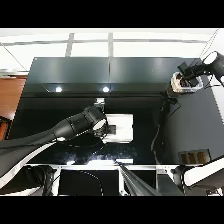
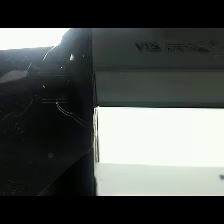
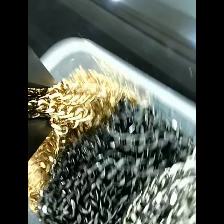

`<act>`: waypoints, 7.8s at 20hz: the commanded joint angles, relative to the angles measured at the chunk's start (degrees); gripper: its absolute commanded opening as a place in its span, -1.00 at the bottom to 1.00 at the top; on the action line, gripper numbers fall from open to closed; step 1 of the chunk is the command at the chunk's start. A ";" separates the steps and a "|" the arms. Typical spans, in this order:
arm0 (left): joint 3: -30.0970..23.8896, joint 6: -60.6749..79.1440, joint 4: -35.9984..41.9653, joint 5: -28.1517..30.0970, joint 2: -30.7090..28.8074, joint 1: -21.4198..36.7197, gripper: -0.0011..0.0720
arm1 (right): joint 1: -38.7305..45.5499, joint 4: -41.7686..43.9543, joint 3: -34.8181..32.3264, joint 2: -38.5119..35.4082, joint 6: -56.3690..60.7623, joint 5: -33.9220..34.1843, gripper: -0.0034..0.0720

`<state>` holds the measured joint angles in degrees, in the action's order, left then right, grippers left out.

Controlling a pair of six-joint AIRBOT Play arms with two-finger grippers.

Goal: Fold the box and place the chain.

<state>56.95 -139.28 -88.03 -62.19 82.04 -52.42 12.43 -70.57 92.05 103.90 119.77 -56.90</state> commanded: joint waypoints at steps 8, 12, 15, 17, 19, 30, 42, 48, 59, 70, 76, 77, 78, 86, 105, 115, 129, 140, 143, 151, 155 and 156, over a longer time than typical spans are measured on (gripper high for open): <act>-0.02 0.02 -0.02 0.20 -0.02 0.04 -0.91 | 1.57 3.67 0.07 -22.03 -25.20 -2.60 -0.90; -0.02 0.02 -0.02 0.17 -0.02 0.04 -0.91 | 2.84 4.55 0.07 -29.35 -29.92 -6.54 -0.90; -0.02 0.02 -0.02 0.20 -0.02 0.04 -0.91 | 2.82 7.15 -0.70 -34.32 -35.36 -14.19 -0.90; 0.00 0.00 0.00 0.20 -0.02 0.04 -0.91 | 1.97 11.91 -4.42 -38.12 -38.93 -16.57 -0.90; 0.00 0.02 0.00 0.22 -0.02 0.04 -0.91 | 0.31 14.78 -8.76 -41.53 -41.77 -20.00 -0.90; -0.02 0.02 0.00 0.44 -0.02 0.04 -0.91 | -20.52 31.47 -35.36 -48.92 -54.23 -27.96 -0.90; -0.02 0.00 0.00 0.17 -0.02 0.04 -0.91 | -37.11 31.32 -43.08 -47.84 -53.72 -7.98 -0.90; -0.02 0.00 0.00 0.28 -0.02 0.04 -0.91 | -38.29 31.47 -47.15 -44.96 -53.35 -3.37 -0.90; 0.00 0.07 0.20 -0.74 0.02 0.04 -0.91 | -31.82 30.91 -45.59 -44.06 -52.96 -10.01 0.11; 5.64 8.28 -4.87 -5.99 -8.09 0.04 0.43 | -13.31 28.28 -45.05 -53.44 -53.64 -17.97 0.11; -2.21 37.73 -6.49 -11.52 -25.70 9.29 0.43 | -13.31 28.30 -45.07 -53.44 -53.57 -19.23 0.11; -5.49 38.58 -3.67 -9.40 -28.79 13.81 0.43 | -13.33 28.30 -45.07 -53.44 -53.46 -19.61 0.11; -9.62 39.93 2.14 -6.32 -31.82 19.30 0.43 | -13.35 28.35 -45.07 -53.44 -52.30 -19.82 0.11; -35.98 112.32 59.32 9.79 -33.53 38.64 0.99 | -13.38 28.74 -45.07 -53.44 -47.04 -21.62 0.11; -31.93 158.62 58.66 12.98 -15.67 28.44 0.97 | -13.38 28.65 -45.11 -53.44 -44.96 -20.85 0.11; -27.71 158.22 58.53 13.00 -11.50 27.63 0.95 | -13.38 28.30 -45.11 -53.44 -44.98 -20.85 0.09; -26.80 158.18 57.61 13.84 -10.64 25.38 -0.22 | -21.62 19.19 -45.11 -53.31 -44.41 -10.47 1.00; -26.80 158.16 57.66 14.01 -10.64 25.38 -0.22 | -31.58 25.81 -44.92 -36.26 -62.88 4.04 1.00; -26.80 158.16 57.79 14.03 -10.64 25.38 -0.22 | -31.58 32.04 -44.92 -36.33 -86.60 -3.93 1.00; -26.80 158.13 57.88 14.10 -10.64 25.40 -0.22 | -31.91 35.69 -44.94 -39.28 -99.45 -9.29 1.00; -26.80 158.13 57.88 14.10 -10.64 25.40 -0.22 | -36.89 26.16 -46.77 -39.32 -99.45 -8.37 1.00; -26.80 158.13 57.88 14.10 -10.64 25.38 -0.22 | -38.01 26.05 -47.17 -39.32 -99.45 -8.00 1.00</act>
<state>30.11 18.85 -30.22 -48.12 71.35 -27.03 -22.79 -40.56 46.00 64.82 21.56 -65.34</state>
